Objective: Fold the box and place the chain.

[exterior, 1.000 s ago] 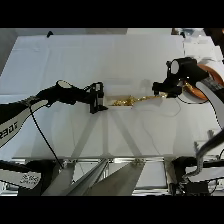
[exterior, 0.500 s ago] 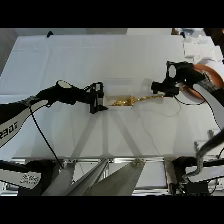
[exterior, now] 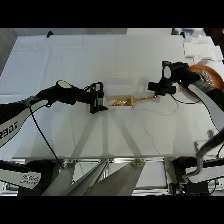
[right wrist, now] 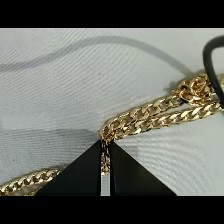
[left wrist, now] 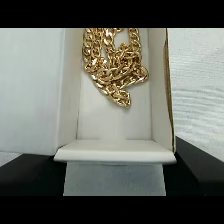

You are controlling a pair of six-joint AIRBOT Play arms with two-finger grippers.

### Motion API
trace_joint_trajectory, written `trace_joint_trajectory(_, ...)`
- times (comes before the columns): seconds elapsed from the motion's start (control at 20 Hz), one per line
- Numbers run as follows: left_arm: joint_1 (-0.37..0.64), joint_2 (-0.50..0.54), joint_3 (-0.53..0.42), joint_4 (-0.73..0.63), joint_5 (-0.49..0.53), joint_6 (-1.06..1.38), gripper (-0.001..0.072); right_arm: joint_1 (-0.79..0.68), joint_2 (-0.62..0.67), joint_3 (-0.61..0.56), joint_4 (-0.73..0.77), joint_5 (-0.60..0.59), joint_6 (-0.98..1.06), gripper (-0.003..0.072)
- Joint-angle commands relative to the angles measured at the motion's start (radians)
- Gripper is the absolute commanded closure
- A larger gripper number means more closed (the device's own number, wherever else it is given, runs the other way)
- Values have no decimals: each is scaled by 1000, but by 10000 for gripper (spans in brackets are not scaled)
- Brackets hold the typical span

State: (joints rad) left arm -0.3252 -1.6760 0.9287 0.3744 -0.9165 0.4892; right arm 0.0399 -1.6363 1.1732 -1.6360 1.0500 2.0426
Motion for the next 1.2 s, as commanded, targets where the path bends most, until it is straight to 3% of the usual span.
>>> trace_joint_trajectory(0.0, 0, 1, 0, 0, 0, 0, 495, 29, 30, 0, 8, -7, -23, 673)
trace_joint_trajectory(0.15, 0, 1, 0, 0, 0, 0, 495, 62, 113, 0, 10, -49, -108, 673)
trace_joint_trajectory(0.45, 0, 1, 0, 0, 0, 0, 495, 179, 290, 1, 14, -8, -250, 672)
trace_joint_trajectory(0.8, 0, 1, 0, 0, 0, 0, 495, 308, 342, 2, 120, -5, -399, 672)
trace_joint_trajectory(1.15, 0, 1, 0, 0, 0, 0, 495, 380, 342, 2, 327, -195, -540, 673)
